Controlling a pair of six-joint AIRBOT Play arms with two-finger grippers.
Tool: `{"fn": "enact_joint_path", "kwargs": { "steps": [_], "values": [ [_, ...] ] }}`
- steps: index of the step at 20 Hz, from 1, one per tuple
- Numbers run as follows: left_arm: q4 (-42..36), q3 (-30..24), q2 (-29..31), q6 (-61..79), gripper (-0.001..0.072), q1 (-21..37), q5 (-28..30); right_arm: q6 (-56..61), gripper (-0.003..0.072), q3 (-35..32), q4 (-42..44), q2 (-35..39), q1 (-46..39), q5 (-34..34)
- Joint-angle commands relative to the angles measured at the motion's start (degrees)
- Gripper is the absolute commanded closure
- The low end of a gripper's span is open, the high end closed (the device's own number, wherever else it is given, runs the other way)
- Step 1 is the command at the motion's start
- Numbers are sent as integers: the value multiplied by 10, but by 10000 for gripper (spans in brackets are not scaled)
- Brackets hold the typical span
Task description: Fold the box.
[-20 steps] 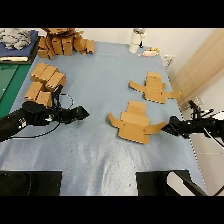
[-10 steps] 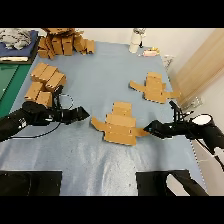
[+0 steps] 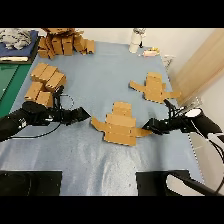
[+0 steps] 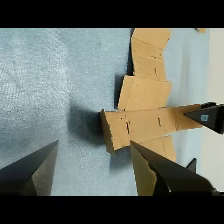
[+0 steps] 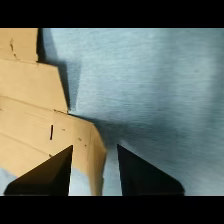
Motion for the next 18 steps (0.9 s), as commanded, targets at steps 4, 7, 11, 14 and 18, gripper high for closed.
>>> {"fn": "enact_joint_path", "kwargs": {
  "steps": [4,7,11,14,18],
  "values": [
    [0,0,0,0,12,0,-11,-53,398,12,71,-47,6,53],
    [0,0,0,0,12,0,-20,-53,398,12,68,-47,32,57],
    [0,0,0,0,12,0,-34,-59,519,12,61,-47,51,53],
    [0,0,0,-1,13,0,-36,-64,517,18,54,-47,51,50],
    [0,0,0,-2,13,0,-36,-61,287,22,26,-47,50,16]
  ]
}}
